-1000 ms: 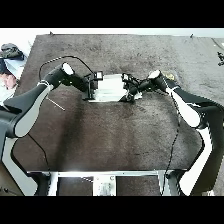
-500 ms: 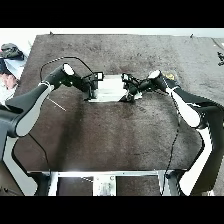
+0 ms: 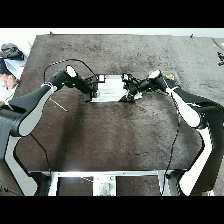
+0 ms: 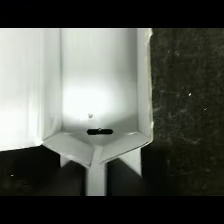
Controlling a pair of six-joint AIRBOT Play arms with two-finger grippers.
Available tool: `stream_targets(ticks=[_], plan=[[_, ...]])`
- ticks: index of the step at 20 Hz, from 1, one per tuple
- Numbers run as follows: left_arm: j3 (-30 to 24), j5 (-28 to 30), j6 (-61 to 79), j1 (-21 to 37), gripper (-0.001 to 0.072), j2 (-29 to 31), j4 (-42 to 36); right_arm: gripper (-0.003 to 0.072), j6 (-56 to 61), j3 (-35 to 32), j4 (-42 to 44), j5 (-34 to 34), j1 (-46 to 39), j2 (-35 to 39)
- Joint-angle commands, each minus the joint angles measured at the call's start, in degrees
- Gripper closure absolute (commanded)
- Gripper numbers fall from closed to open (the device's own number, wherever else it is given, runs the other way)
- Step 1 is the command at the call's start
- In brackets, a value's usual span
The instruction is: Fold the box and place the chain.
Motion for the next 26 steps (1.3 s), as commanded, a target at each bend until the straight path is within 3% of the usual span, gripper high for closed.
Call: stream_targets(ticks=[1,5,9,10,13,14,15,17,18,19,24,25,26], plan=[[-0.02,1.51,-0.13,-0.04,0.0617,-0.09,-1.92,0.0225,0.00,0.00,0.00,0.02,0.04,0.00],[-0.02,1.33,5.09,-0.04,0.0616,-0.17,-11.98,0.0225,0.00,0.00,0.00,0.00,0.04,0.00],[-0.92,1.29,6.05,-0.04,0.0612,-0.20,-12.72,0.0225,0.00,0.00,0.00,0.00,0.04,0.00],[-1.31,1.49,6.12,-0.04,0.0509,-0.20,-12.90,0.0225,0.00,0.00,0.00,0.00,0.04,0.00],[-1.66,1.90,6.01,-0.02,0.0490,-0.20,-12.90,0.0225,0.00,0.00,0.00,0.00,0.04,0.00],[-1.66,1.97,6.03,-0.02,0.0333,-0.17,-12.96,0.0226,0.00,0.00,0.00,0.00,0.04,0.00],[-1.66,1.92,6.01,-0.02,0.0258,-0.17,-12.94,0.0225,0.00,0.00,0.00,0.02,0.04,0.00],[-1.66,1.84,6.01,-0.02,0.0223,-0.17,-12.90,0.0225,0.00,0.00,0.00,0.00,0.04,0.00],[-1.66,1.86,5.99,-0.02,0.0076,-0.17,-12.92,0.0225,0.00,0.00,0.00,0.00,0.04,0.00],[-1.66,1.92,5.95,-0.02,-0.0005,-0.17,-12.92,0.0225,0.00,0.00,0.00,0.00,0.04,0.00],[-1.66,1.88,5.97,-0.02,-0.0003,-0.17,-12.87,0.0225,0.00,0.00,0.00,0.00,0.04,0.00],[-1.66,1.84,5.53,-0.02,0.0065,-0.17,-12.41,0.0225,0.00,0.00,0.00,0.00,0.04,0.00],[-1.66,1.60,4.74,-0.02,0.0316,-0.17,-11.30,0.0225,0.00,0.00,0.00,0.00,0.04,0.00]])
